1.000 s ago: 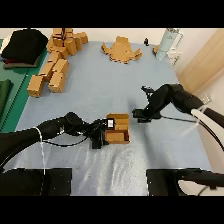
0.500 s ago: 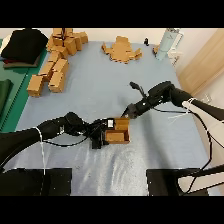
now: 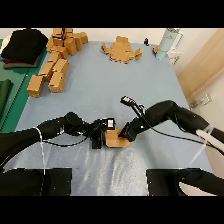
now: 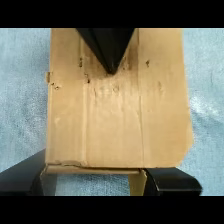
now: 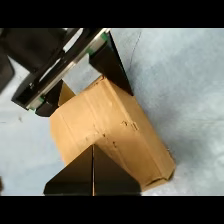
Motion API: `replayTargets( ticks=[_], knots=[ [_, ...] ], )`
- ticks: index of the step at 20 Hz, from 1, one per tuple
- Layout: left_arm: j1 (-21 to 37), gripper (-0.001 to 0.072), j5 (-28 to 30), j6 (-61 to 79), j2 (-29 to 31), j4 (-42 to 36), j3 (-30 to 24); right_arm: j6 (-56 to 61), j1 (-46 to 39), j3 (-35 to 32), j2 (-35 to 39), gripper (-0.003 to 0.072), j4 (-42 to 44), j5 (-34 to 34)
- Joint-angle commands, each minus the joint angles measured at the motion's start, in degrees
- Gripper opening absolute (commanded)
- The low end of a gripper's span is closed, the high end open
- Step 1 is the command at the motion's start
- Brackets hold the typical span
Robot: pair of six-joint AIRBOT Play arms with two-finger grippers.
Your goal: Fold the box.
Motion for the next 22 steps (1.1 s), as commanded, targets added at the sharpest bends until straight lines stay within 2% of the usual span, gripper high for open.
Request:
replayTargets(
  ticks=[1,5,6,7,8,12,14,15,19,22],
  knots=[
    [0.0,0.0449,0.0,0.0,0.0,0.0,0.1,-1.6,6.8,-5.7,9.4,0.0006,-9.0,14.5],
    [0.0,0.0449,0.0,0.0,0.0,0.0,0.1,-3.5,14.3,-12.9,16.2,0.0008,-20.1,27.7],
    [0.0,0.0450,0.0,0.0,0.0,0.0,0.1,-4.3,15.7,-14.1,16.9,0.0033,-21.7,29.3],
    [0.0,0.0450,0.0,0.0,0.0,0.0,0.1,-5.0,16.9,-14.6,17.0,0.0233,-21.9,29.2],
    [0.0,0.0450,0.0,0.0,0.0,0.0,0.1,-5.2,17.3,-14.7,16.9,0.0466,-21.9,29.1],
    [0.0,0.0449,0.0,0.0,0.0,0.0,0.1,-10.7,17.2,-14.7,16.8,0.0487,-21.9,29.4],
    [0.0,0.0450,0.0,0.0,0.0,0.0,0.1,-12.5,17.2,-14.7,16.8,0.0579,-21.9,29.0],
    [0.0,0.0449,0.0,0.0,0.0,0.0,0.0,-14.6,17.2,-14.7,16.8,0.0594,-21.9,29.1],
    [0.0,0.0449,0.0,0.0,0.0,0.0,0.1,-24.9,17.2,-14.7,16.8,0.0594,-18.2,29.0],
    [0.0,0.0449,0.0,0.0,0.0,0.0,0.1,-28.0,17.3,-14.7,15.5,0.0593,-16.3,28.9]
  ],
)
